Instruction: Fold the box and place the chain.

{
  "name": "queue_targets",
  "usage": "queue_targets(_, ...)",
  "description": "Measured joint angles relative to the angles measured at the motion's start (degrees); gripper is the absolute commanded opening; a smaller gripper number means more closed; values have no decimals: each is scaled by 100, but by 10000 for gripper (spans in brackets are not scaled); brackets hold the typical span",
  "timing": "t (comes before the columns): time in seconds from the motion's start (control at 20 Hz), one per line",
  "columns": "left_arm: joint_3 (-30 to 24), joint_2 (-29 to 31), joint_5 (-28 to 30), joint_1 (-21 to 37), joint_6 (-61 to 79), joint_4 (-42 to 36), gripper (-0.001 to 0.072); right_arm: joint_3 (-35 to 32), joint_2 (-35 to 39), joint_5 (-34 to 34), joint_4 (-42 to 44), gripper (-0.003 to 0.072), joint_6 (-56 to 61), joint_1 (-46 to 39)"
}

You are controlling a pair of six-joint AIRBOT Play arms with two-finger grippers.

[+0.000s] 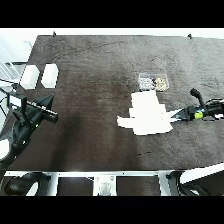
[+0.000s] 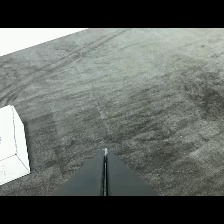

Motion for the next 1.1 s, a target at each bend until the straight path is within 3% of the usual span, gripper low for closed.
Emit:
queue_targets(0.25, 0, 0, 0, 0, 0, 0, 20, -1060, 772, -1019, 1064, 5, -87, 1266)
queue_targets(0.6, 0, 0, 0, 0, 0, 0, 21, -1346, 1032, -2695, 2264, 5, -57, 3025)
queue_targets(1.1, 0, 0, 13, 0, 4, 4, 20, -1185, 1040, -4234, 2487, 6, -96, 3609)
